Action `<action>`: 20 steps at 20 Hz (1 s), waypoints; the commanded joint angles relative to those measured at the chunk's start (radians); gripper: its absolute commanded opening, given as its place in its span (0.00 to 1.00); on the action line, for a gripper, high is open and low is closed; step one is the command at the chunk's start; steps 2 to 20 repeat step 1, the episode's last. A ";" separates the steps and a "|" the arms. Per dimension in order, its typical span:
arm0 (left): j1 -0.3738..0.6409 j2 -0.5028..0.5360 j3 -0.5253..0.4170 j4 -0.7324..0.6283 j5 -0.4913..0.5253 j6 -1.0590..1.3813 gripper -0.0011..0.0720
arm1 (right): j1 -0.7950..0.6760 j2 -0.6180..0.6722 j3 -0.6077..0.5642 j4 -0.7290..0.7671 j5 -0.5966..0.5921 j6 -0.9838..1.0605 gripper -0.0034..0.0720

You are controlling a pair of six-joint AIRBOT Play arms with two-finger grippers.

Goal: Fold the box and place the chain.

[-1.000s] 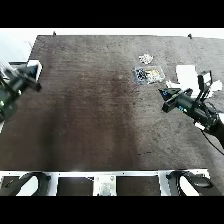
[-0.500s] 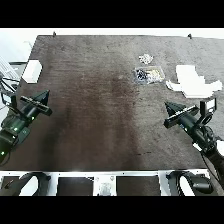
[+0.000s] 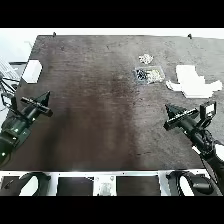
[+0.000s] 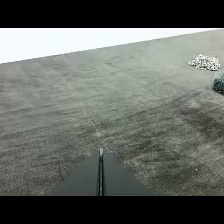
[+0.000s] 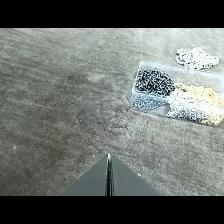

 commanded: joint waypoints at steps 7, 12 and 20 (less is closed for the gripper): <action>0.000 0.001 0.000 0.000 -0.001 0.001 0.04 | 0.001 0.002 -0.001 0.000 -0.001 0.000 0.05; 0.000 0.001 0.000 0.000 -0.001 0.001 0.04 | 0.001 0.002 -0.001 0.000 -0.001 0.000 0.05; 0.000 0.001 0.000 0.000 -0.001 0.001 0.04 | 0.001 0.002 -0.001 0.000 -0.001 0.000 0.05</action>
